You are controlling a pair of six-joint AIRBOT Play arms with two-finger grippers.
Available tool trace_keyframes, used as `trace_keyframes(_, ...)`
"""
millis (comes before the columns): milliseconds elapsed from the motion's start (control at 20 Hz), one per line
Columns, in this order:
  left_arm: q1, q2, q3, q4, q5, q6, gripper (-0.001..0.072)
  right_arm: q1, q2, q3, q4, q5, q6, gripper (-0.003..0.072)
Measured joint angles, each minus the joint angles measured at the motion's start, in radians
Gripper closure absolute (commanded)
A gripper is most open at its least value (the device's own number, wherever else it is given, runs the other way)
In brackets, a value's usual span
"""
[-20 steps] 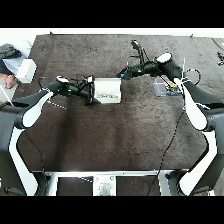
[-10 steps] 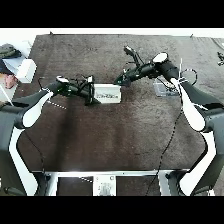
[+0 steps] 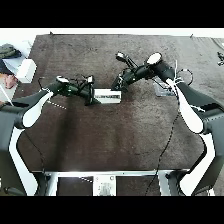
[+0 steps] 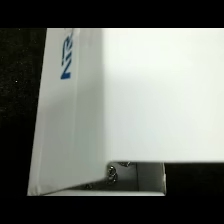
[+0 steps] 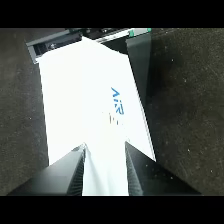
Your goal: Fold the box and place the chain.
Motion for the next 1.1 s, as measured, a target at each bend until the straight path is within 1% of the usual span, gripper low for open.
trace_keyframes(250, 0.000, 0.000, 0.000, 0.000, 0.000, 0.000, 0.0306, 0.017, 0.000, 0.000, -0.014, 0.008, -0.028, 0.0376)
trace_keyframes(650, 0.000, 0.000, 0.000, 0.000, 0.000, 0.000, 0.0306, 0.032, 0.000, 0.000, -0.077, 0.016, -0.045, 0.0375)
trace_keyframes(750, 0.000, 0.000, 0.000, 0.000, 0.000, 0.000, 0.0306, 0.037, 0.000, 0.000, -0.086, 0.010, -0.051, 0.0268)
trace_keyframes(850, 0.000, 0.000, 0.000, 0.000, 0.000, 0.000, 0.0306, 0.047, 0.000, 0.000, -0.098, -0.001, -0.057, 0.0270)
trace_keyframes(900, 0.000, 0.000, 0.000, 0.000, 0.000, 0.000, 0.0306, 0.053, 0.000, 0.000, -0.108, -0.008, -0.059, 0.0285)
trace_keyframes(950, 0.000, 0.000, 0.000, 0.000, 0.000, 0.000, 0.0306, 0.058, 0.000, 0.000, -0.115, -0.014, -0.060, 0.0332)
trace_keyframes(1100, 0.000, 0.000, 0.000, 0.000, 0.000, 0.000, 0.0306, 0.073, 0.000, 0.000, -0.130, -0.038, -0.064, 0.0333)
